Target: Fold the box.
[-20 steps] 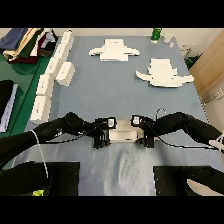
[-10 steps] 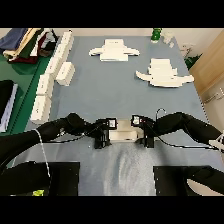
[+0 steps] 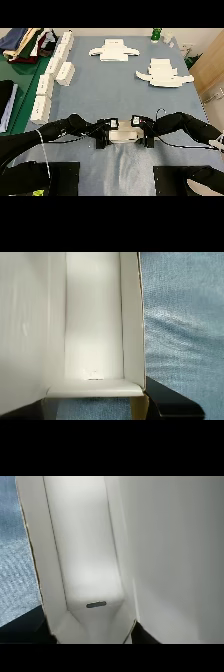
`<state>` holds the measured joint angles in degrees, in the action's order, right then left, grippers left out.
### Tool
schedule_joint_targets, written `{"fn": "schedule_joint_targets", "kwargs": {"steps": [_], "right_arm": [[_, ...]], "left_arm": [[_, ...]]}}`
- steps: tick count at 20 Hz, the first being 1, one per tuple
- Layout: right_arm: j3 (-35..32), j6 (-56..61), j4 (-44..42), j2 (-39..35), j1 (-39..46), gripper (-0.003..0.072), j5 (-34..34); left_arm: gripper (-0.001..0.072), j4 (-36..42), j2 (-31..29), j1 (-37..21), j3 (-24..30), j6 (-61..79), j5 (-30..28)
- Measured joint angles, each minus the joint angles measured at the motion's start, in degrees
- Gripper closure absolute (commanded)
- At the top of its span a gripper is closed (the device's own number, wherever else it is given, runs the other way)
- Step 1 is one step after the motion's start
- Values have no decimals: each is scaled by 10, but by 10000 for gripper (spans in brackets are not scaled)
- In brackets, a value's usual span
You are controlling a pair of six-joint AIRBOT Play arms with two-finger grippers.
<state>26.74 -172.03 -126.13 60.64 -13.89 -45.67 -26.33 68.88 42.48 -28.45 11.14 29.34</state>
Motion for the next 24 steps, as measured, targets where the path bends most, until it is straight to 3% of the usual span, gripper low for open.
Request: {"fn": "schedule_joint_targets", "kwargs": {"steps": [24], "right_arm": [[0, 1, -1, 1, 0, 286, 0]], "left_arm": [[287, -3, 0, 1, 0, -2, -20]]}}
